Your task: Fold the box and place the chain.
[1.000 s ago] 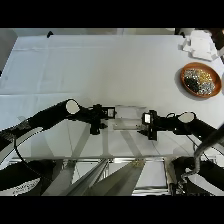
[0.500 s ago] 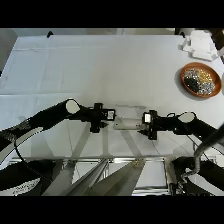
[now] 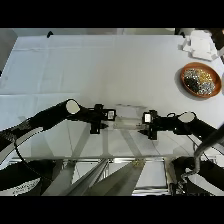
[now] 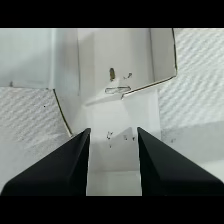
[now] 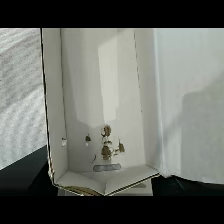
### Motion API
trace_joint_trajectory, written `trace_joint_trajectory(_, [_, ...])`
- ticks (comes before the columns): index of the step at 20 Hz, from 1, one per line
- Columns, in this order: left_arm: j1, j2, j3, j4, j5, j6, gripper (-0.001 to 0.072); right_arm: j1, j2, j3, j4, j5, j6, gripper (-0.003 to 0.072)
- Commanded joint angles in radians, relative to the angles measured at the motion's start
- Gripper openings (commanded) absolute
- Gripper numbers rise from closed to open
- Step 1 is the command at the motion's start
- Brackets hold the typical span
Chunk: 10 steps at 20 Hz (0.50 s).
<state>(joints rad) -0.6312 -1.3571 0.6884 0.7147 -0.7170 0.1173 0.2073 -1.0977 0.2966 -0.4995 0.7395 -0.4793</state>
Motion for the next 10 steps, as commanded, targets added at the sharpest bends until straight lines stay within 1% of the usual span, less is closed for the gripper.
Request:
trace_joint_trajectory(1, [0.001,0.0,0.0,0.005,0.008,-0.055,0.0313,0.0,0.001,0.001,0.0,0.002,0.0,0.0413])
trace_joint_trajectory(6, [0.024,0.0,-0.007,0.042,-0.084,-0.1,0.0313,0.0,0.001,0.001,0.0,0.002,0.0,0.0413])
trace_joint_trajectory(10, [0.053,0.0,-0.022,0.041,-0.068,-0.098,0.0315,0.0,0.001,0.001,0.0,0.002,0.0,0.0413])
